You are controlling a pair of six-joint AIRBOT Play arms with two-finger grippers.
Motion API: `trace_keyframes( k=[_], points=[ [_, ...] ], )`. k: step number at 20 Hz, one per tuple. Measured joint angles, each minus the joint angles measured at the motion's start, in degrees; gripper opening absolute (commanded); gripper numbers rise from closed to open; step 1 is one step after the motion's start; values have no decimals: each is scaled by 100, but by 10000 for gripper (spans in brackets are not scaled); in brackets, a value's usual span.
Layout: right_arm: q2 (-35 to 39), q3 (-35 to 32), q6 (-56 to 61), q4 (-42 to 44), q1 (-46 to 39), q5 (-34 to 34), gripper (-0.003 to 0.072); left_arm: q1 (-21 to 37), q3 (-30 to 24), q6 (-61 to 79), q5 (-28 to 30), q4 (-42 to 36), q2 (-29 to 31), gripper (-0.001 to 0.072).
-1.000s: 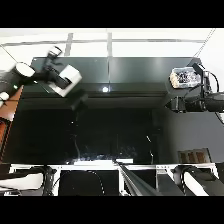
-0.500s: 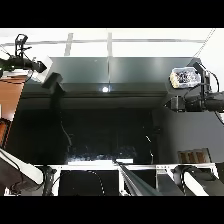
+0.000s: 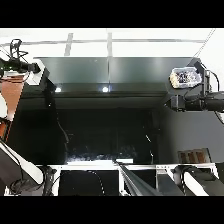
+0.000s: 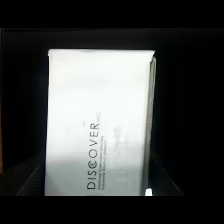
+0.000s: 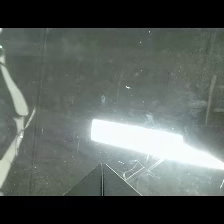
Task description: Fold the box and place the chain.
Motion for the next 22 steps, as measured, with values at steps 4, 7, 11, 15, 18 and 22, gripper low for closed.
trace_keyframes(
  k=[4, 7, 11, 15, 18, 22],
  points=[
    [-2, 0, -2, 24, 0, 31, 19, -52, 39, -310, -68, 76, 555, 711],
    [0, 0, -68, 28, 22, -37, 19, -72, 48, -599, -249, -17, 1252, 110],
    [-2, 0, -229, 11, 409, -608, 19, -138, -20, -1003, -1261, -688, 2098, 25],
    [-2, 0, -424, -450, 970, -1355, 19, -573, -890, -1064, -2009, -1165, 3167, 26],
    [-2, -59, -481, -901, 1150, -1812, 19, -1038, -2527, -833, -1596, -1311, 4520, 27],
    [-4, -345, -509, -1257, 1233, -2267, 20, -1526, -5418, -470, -308, -1298, 6568, 29]
  ],
)
